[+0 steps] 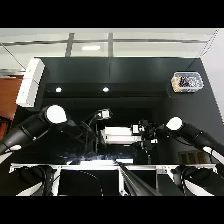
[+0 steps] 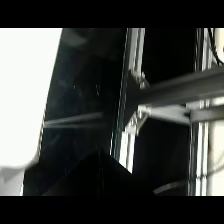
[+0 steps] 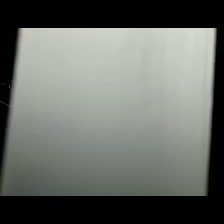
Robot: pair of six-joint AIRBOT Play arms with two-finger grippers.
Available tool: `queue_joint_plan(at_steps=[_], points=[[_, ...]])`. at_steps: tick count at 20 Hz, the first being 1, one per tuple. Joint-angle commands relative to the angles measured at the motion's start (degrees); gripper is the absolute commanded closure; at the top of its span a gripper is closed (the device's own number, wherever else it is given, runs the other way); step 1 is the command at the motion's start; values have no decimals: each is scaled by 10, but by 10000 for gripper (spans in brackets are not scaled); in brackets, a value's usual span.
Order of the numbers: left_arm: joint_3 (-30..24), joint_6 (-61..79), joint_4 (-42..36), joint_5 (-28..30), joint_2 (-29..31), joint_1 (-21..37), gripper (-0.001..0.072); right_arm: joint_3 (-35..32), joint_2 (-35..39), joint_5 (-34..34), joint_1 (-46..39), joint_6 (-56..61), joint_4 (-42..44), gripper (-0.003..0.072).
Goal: Fold the box and place the chain.
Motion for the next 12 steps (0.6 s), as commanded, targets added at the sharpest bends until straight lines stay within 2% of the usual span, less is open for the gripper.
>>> queue_joint_plan(at_steps=[1,4,6,12], points=[[-23,2,-70,155,0,-25,687,1,0,1,0,0,0,463],[-27,2,-77,328,-4,-24,685,0,0,1,0,0,0,463],[-27,2,-74,392,-17,-24,685,1,0,1,0,0,0,463],[-26,3,-66,400,-73,-25,685,1,0,1,0,0,0,463]])
